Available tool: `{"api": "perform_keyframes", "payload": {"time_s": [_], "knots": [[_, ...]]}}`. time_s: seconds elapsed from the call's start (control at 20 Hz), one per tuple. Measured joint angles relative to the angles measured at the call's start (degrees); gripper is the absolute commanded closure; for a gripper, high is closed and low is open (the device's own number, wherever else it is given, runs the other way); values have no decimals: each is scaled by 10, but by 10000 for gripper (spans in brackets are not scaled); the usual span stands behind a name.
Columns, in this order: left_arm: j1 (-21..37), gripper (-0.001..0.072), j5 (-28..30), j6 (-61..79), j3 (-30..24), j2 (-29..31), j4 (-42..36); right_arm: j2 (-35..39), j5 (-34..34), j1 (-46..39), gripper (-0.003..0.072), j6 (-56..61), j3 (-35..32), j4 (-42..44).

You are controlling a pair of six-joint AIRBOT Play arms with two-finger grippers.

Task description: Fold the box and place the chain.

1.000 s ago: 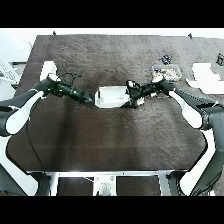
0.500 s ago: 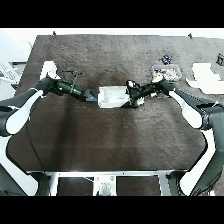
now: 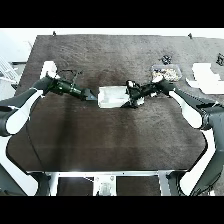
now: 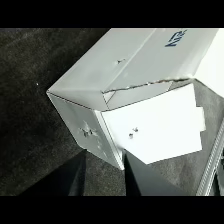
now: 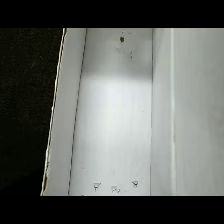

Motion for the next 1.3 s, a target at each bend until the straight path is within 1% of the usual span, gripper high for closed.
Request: {"api": "perform_keyframes", "payload": {"time_s": [0.35, 0.7, 1.3], "knots": [[0, 431, 16, 0, 0, 0, -23, 0, 0, 0, 102, 0, 0, 0], [0, 431, 32, -9, -2, 0, -29, 0, 0, 0, 102, 0, 0, 0], [-26, 430, 27, -52, -3, 0, -19, 0, 0, 0, 102, 0, 0, 0]]}}
